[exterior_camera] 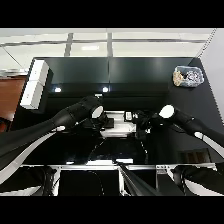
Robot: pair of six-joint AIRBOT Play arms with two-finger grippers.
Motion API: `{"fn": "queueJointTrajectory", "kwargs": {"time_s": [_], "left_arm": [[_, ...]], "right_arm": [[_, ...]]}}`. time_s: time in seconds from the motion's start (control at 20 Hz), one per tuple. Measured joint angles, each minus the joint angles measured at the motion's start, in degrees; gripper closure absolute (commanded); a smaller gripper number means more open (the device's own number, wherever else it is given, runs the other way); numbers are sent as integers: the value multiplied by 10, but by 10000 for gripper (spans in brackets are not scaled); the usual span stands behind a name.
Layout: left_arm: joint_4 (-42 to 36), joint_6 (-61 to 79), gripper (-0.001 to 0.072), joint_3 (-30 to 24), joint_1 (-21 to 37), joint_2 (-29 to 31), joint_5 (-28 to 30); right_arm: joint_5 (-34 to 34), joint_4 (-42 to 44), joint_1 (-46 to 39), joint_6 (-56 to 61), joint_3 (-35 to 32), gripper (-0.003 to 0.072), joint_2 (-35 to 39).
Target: Fold the box and place the chain.
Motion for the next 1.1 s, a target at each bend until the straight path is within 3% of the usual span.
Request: {"fn": "queueJointTrajectory", "kwargs": {"time_s": [0.35, 0.4, 0.45, 0.5, 0.55, 0.65, 0.85, 0.9, 1.1], "left_arm": [[2, 0, 686, 0, 0, 0, -2], [2, 0, 686, 0, 0, 0, -2], [2, -1, 686, 0, 0, 0, -2], [2, -1, 686, 0, 0, 0, -2], [2, -1, 686, 0, 0, 0, -2], [2, -1, 686, 0, 0, 0, -2], [2, -1, 686, 0, 0, 0, -2], [2, -1, 686, 0, 0, 0, -2], [3, -1, 686, 0, 0, 0, -2]], "right_arm": [[22, -67, -30, 35, 0, -16, 68], [22, -70, -32, 35, 0, 20, 70], [25, -71, -33, 32, 0, 182, 71], [28, -72, -31, 29, 0, 256, 72], [33, -73, -29, 28, 0, 267, 71], [37, -74, -21, 24, 0, 381, 66], [30, -50, -8, 23, 0, 391, 49], [25, -39, -5, 22, 0, 481, 46], [8, 17, 2, 22, -1, 497, 32]]}}
